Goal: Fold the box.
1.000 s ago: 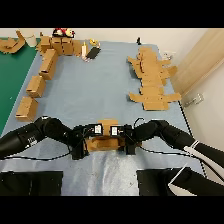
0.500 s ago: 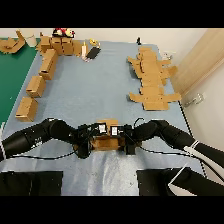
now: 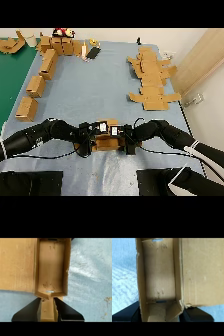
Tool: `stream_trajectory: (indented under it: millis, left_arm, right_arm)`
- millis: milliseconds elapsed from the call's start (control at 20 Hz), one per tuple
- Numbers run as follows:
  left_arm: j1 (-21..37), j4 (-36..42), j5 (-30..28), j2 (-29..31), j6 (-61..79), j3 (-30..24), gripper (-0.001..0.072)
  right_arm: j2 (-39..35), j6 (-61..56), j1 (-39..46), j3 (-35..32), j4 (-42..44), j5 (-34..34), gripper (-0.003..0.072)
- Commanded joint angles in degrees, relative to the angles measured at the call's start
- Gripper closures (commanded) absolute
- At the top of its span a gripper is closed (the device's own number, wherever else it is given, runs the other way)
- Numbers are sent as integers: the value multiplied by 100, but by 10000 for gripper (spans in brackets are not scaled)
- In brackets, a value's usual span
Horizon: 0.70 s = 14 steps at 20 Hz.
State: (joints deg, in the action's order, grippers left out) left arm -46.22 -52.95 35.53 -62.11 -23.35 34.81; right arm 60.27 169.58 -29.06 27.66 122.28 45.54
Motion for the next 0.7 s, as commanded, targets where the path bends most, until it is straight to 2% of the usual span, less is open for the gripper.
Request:
stream_trajectory:
  millis: [0, 50, 100, 150, 650]
  left_arm:
    - [-46, 9, -216, -4, 251, 0, 499]
    - [-79, 15, -275, -4, 393, 0, 501]
    - [-125, 20, -310, -4, 505, 0, 636]
    - [-157, 24, -321, -7, 605, 0, 666]
    - [-328, 297, -590, -232, 603, 2, 661]
  right_arm:
    - [2, -2, 4, 0, 4, -2, 183]
    - [2, -2, 4, 0, 4, -2, 184]
    - [2, -2, 4, 0, 4, -2, 184]
    - [2, -2, 4, 0, 4, -2, 184]
    - [2, -2, 4, 0, 4, -2, 184]
